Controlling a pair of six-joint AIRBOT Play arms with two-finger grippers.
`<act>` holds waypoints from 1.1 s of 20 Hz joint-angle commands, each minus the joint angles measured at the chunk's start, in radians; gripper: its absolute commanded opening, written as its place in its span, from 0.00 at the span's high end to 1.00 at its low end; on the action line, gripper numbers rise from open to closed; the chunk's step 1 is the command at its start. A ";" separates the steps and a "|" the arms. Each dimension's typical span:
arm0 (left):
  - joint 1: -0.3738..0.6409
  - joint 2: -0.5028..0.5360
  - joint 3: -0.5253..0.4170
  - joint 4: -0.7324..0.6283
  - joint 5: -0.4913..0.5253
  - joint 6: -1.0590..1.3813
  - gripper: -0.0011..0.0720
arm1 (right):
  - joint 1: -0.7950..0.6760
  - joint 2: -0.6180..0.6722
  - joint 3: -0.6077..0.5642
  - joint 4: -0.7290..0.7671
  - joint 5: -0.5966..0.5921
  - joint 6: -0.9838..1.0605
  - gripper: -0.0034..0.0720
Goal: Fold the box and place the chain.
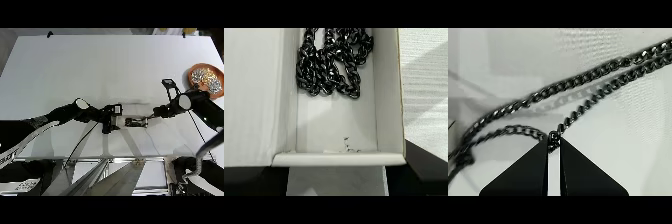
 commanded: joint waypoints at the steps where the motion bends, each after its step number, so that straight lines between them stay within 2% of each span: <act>1: 0.000 0.001 0.000 0.000 0.000 0.000 0.56 | 0.000 0.154 0.001 0.056 0.056 -0.045 0.93; 5: 0.000 0.001 0.000 0.000 0.000 0.000 0.56 | 0.000 0.289 0.001 0.333 0.060 -0.135 0.93; 7: 0.000 0.001 0.000 0.000 0.000 0.000 0.56 | 0.002 0.313 0.001 0.479 0.063 -0.186 0.93; 9: 0.000 0.001 0.000 0.000 0.000 0.000 0.56 | 0.039 0.316 0.001 0.551 0.048 -0.207 0.93; 16: 0.000 0.001 0.000 0.000 0.000 0.000 0.56 | 0.266 0.291 0.001 0.500 -0.155 -0.136 0.93; 20: 0.000 0.001 0.000 0.000 0.000 0.000 0.56 | 0.291 0.187 0.000 0.386 -0.172 -0.082 0.93; 21: 0.000 0.001 0.000 0.000 0.000 0.000 0.56 | 0.291 0.158 0.000 0.373 -0.174 -0.082 0.90; 22: 0.000 0.001 0.000 0.000 0.000 0.000 0.56 | 0.291 0.129 0.001 0.365 -0.174 -0.082 0.80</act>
